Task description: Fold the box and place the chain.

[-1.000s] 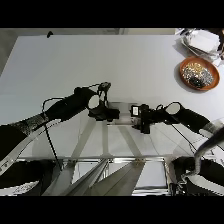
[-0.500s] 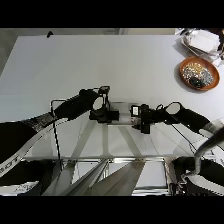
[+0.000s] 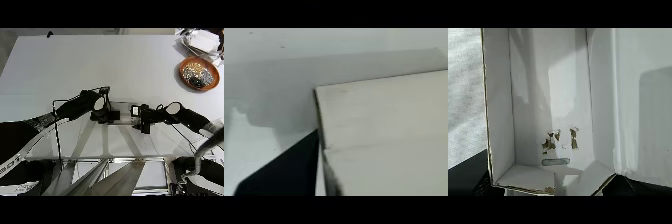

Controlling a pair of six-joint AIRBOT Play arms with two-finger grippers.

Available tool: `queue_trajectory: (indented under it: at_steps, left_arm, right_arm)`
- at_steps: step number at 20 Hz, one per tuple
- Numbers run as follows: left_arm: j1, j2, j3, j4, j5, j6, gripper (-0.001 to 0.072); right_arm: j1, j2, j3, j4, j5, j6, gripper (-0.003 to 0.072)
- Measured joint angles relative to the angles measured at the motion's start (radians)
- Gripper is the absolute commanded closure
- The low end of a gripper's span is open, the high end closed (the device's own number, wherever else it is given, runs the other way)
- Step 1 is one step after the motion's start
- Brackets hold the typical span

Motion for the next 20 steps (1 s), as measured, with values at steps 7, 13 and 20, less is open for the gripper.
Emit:
queue_trajectory:
  at_steps: [7,13,20]
  left_arm:
    - [-0.003,-0.008,0.000,0.007,-0.008,-0.005,0.0545]
    - [-0.016,-0.021,0.000,0.020,-0.026,-0.022,0.0707]
    - [-0.023,-0.025,0.000,0.014,-0.025,-0.022,0.0617]
  right_arm:
    - [0.000,0.000,0.000,0.001,-0.001,0.000,0.0388]
    - [0.000,0.000,0.000,0.002,-0.001,0.001,0.0388]
    - [0.000,0.000,0.000,0.001,-0.001,0.000,0.0388]
